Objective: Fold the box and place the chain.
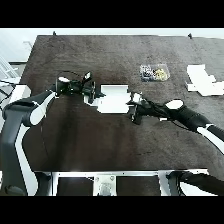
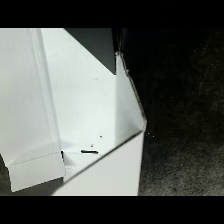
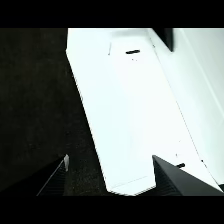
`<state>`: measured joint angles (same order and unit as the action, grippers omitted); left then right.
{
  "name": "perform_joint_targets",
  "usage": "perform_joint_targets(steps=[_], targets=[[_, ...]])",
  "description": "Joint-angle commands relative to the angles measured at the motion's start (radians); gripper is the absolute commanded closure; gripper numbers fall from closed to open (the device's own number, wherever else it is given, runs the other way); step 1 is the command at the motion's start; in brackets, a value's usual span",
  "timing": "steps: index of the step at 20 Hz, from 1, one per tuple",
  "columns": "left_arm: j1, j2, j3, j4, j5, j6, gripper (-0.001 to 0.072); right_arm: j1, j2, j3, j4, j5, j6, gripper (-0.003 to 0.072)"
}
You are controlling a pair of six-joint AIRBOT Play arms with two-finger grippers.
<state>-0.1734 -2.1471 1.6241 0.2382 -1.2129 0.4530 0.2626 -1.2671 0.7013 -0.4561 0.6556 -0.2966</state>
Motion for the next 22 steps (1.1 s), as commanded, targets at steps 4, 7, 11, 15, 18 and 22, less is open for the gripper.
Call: perform_joint_targets(steps=[4,7,11,15,18,22], targets=[[0.001,0.001,0.001,0.0,0.001,0.0,0.0689,0.064,-0.045,-0.001,-0.089,-0.099,-0.023,0.0078],[0.001,0.001,0.001,0.0,0.0,0.0,0.0689,0.071,-0.067,-0.001,-0.114,-0.14,-0.023,0.0078],[0.001,0.001,0.001,0.0,0.0,0.0,0.0689,0.072,-0.1,0.024,-0.113,-0.186,-0.023,0.0078],[0.001,0.001,0.001,0.0,0.0,0.0,0.0689,0.072,-0.162,0.078,-0.108,-0.193,-0.018,0.0079],[0.001,0.001,0.001,0.0,0.0,0.0,0.0689,0.055,-0.149,0.129,-0.098,-0.208,0.036,0.0079],[0.001,0.001,0.001,0.0,0.0,0.0,0.0688,0.03,-0.145,0.162,-0.11,-0.207,0.056,0.0106]])
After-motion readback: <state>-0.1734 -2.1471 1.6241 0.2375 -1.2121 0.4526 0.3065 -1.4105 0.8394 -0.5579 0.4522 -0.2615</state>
